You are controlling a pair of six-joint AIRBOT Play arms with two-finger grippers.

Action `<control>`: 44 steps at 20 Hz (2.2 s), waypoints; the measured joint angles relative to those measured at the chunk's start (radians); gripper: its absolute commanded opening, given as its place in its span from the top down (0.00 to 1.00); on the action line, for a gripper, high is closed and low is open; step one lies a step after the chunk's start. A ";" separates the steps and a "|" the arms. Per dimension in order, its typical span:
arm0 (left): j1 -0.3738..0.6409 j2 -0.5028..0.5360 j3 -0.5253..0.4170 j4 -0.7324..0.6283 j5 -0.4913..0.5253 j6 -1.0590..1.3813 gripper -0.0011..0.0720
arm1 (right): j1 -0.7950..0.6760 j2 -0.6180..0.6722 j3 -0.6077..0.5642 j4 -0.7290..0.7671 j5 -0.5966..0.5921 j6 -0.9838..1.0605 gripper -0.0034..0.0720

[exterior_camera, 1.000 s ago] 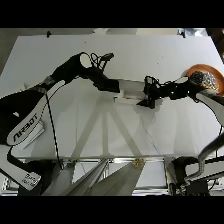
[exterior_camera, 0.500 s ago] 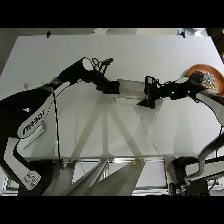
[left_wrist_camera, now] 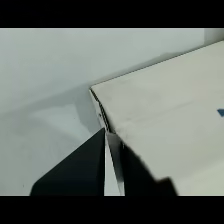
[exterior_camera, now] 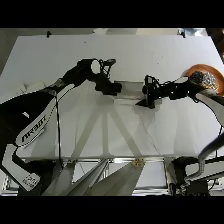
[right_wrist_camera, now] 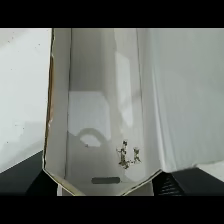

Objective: Fold the box and place the chain.

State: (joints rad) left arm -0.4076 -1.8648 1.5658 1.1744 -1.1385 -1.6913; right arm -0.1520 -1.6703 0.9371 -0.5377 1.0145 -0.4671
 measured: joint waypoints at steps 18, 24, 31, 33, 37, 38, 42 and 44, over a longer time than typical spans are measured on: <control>-0.111 0.003 0.027 0.139 -0.009 -0.328 0.53 | -0.002 0.000 0.000 -0.008 -0.013 0.002 0.30; -0.115 -0.001 0.076 0.182 -0.018 -0.356 0.68 | -0.002 0.000 0.000 -0.005 -0.011 0.003 0.30; -0.121 -0.027 0.090 0.214 -0.043 -0.394 0.97 | -0.002 0.000 0.000 -0.007 -0.003 0.001 0.30; -0.123 -0.031 0.092 0.215 -0.045 -0.396 0.97 | -0.002 0.000 0.000 -0.007 -0.004 0.000 0.30; -0.126 -0.039 0.092 0.209 -0.036 -0.393 0.58 | -0.001 0.000 0.000 -0.010 -0.011 -0.001 0.30; -0.127 -0.043 0.090 0.200 -0.037 -0.393 0.54 | -0.001 0.000 0.000 -0.008 -0.011 -0.001 0.30; -0.128 -0.038 0.092 0.202 -0.040 -0.394 0.70 | -0.001 0.000 0.000 -0.007 -0.010 0.000 0.30; -0.131 -0.038 0.092 0.208 -0.041 -0.394 0.70 | -0.001 0.000 0.000 -0.008 -0.009 0.000 0.30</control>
State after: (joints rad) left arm -0.5388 -1.9030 1.6577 1.3827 -1.1793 -2.0853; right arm -0.1532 -1.6707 0.9367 -0.5461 1.0058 -0.4671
